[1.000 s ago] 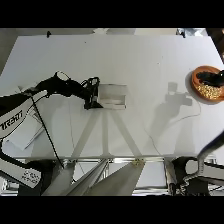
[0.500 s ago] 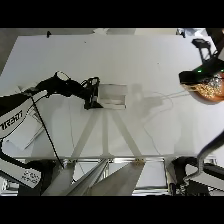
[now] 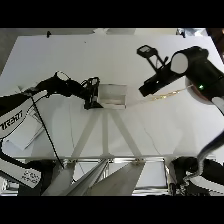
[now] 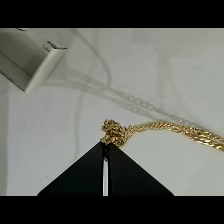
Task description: Fold the box and place the chain.
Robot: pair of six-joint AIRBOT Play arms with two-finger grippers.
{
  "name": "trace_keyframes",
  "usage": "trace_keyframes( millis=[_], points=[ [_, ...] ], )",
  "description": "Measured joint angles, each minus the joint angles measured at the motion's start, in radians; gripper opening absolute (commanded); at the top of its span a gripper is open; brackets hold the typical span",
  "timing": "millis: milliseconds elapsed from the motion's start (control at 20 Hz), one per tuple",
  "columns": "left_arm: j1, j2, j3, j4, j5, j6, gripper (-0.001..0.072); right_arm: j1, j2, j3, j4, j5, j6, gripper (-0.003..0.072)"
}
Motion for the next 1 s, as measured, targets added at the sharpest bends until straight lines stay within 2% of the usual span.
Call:
trace_keyframes(
  millis=[300,550,750,800,850,900,1000],
  points=[
    [0.0,0.0,0.0,0.0,0.0,0.0,0.0335,0.163,0.0,0.0,0.023,-0.136,0.002,0.001],
    [0.0,0.0,0.0,0.0,0.0,0.0,0.0335,0.198,-0.043,0.0,0.129,-0.269,0.002,0.001],
    [0.0,0.0,0.0,0.0,0.0,0.0,0.0335,0.204,-0.139,0.0,0.16,-0.294,0.002,0.0012],
    [0.0,0.0,0.0,0.0,0.0,0.0,0.0335,0.204,-0.166,0.0,0.164,-0.294,0.002,0.0055],
    [0.0,0.0,0.0,0.0,0.0,0.0,0.0335,0.205,-0.187,0.0,0.167,-0.293,0.002,0.0134],
    [0.0,0.0,0.0,0.0,0.0,0.0,0.0335,0.205,-0.205,0.0,0.168,-0.293,0.002,0.0166],
    [0.0,0.0,0.0,0.0,0.0,0.0,0.0335,0.205,-0.217,0.0,0.16,-0.293,-0.002,0.0181]
  ],
)
